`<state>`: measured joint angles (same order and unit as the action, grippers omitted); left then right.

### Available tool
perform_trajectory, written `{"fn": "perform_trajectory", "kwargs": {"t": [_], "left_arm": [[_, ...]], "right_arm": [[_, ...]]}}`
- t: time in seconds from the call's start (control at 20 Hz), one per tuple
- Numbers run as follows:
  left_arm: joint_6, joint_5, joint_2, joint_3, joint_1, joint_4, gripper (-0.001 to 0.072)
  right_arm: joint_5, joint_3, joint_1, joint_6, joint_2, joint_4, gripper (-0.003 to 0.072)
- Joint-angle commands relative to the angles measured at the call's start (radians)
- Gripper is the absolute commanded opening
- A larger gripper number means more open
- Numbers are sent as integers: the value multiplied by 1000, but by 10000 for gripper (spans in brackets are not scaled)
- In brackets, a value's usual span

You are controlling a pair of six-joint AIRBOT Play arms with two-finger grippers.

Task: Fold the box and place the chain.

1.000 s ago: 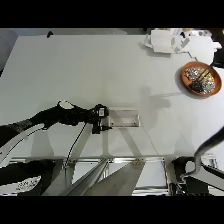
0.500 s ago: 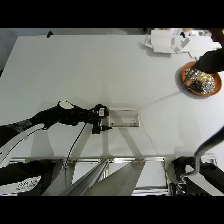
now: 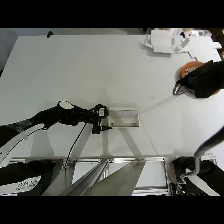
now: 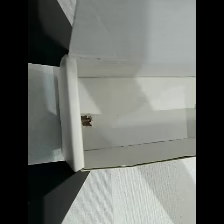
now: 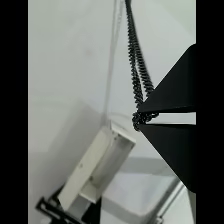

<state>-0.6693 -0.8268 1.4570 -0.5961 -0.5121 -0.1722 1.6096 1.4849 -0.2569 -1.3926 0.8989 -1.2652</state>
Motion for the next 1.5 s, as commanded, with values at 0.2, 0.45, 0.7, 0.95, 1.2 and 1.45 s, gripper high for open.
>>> {"fn": "perform_trajectory", "kwargs": {"t": [0.2, 0.45, 0.7, 0.95, 1.2, 1.45], "left_arm": [[0, 0, 0, 0, 0, 0, 137], [0, 0, 0, 0, 0, 0, 137], [0, 0, 0, 0, 0, 0, 137], [0, 0, 0, 0, 0, 0, 137], [0, 0, 0, 0, 0, 0, 137], [0, 0, 0, 0, 0, 0, 137]], "right_arm": [[-132, -90, -287, -85, -7, 15, 17], [-335, -261, -458, -124, 11, 5, 17], [-381, -332, -486, -153, 11, 10, 17], [-522, -413, -486, -153, 11, 25, 17], [-727, -626, -486, -112, 15, 53, 18], [-785, -698, -486, -58, 116, 84, 18]]}}
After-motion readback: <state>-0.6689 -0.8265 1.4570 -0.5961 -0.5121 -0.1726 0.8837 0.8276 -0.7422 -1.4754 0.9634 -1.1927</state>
